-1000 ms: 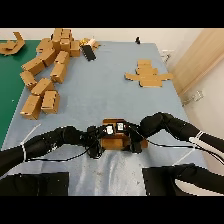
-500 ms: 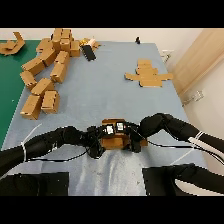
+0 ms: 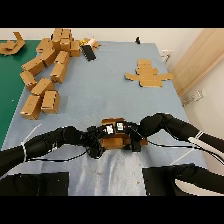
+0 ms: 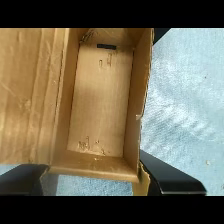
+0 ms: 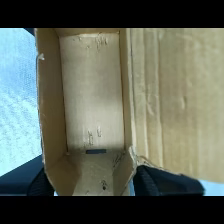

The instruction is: Fold the box.

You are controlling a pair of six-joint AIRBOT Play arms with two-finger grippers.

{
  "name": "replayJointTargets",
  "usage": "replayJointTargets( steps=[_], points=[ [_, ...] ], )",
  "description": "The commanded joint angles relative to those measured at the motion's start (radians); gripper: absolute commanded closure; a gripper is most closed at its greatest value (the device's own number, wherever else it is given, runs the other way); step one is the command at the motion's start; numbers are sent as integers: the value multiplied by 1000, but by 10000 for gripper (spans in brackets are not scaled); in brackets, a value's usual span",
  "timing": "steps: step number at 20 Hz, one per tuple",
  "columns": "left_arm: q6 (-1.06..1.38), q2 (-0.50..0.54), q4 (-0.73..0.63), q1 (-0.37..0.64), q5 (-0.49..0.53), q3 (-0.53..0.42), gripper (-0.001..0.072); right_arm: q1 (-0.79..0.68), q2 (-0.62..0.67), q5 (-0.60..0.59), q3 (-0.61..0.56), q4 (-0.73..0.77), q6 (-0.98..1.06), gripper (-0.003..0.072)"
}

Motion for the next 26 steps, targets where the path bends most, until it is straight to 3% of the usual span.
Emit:
replayJointTargets(
  steps=[1, 12, 17, 22, 26],
  points=[
    [1, 1, 2, 0, -2, 0, 189, -1, 1, -1, 1, -16, 0, 58],
    [1, 1, 2, 0, -2, 0, 189, -1, 60, -35, 1, -60, 12, 58],
    [1, 1, 2, 0, -2, 0, 189, -1, 127, -123, 1, -116, 119, 58],
    [1, 1, 2, 0, -2, 0, 189, 0, 263, -339, 1, -129, 577, 59],
    [1, 1, 2, 0, -2, 0, 189, 0, 317, -348, 0, 76, 1077, 63]
  ],
)
